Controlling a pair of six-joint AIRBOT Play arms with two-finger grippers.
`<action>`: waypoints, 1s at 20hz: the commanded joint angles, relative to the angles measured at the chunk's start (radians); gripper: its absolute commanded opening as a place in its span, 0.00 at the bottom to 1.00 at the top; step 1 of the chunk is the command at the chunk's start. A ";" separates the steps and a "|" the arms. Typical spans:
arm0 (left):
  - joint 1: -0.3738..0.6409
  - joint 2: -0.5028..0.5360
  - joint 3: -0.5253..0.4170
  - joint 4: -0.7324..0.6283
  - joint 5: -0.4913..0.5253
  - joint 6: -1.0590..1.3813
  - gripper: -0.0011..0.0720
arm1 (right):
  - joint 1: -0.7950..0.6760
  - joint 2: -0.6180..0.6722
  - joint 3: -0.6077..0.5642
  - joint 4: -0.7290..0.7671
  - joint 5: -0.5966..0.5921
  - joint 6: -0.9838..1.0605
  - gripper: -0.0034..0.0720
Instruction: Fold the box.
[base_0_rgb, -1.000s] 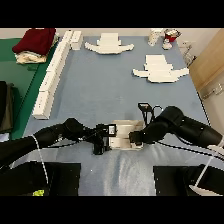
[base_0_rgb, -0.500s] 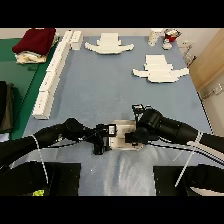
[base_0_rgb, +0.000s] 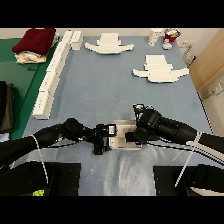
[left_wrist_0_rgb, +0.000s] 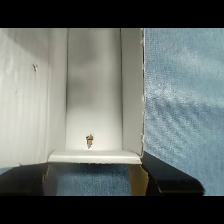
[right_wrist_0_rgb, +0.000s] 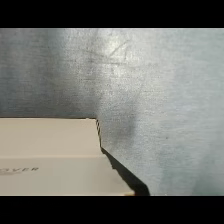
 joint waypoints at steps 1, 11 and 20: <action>0.000 0.000 0.001 0.000 0.000 0.001 0.65 | 0.001 0.001 0.001 0.009 0.000 -0.008 0.07; 0.000 0.000 0.001 0.000 0.000 0.001 0.65 | -0.001 0.183 0.117 -0.080 -0.217 -0.093 0.56; 0.000 0.000 0.001 0.000 0.000 0.001 0.65 | -0.472 0.143 -0.041 -0.019 0.027 -0.450 0.05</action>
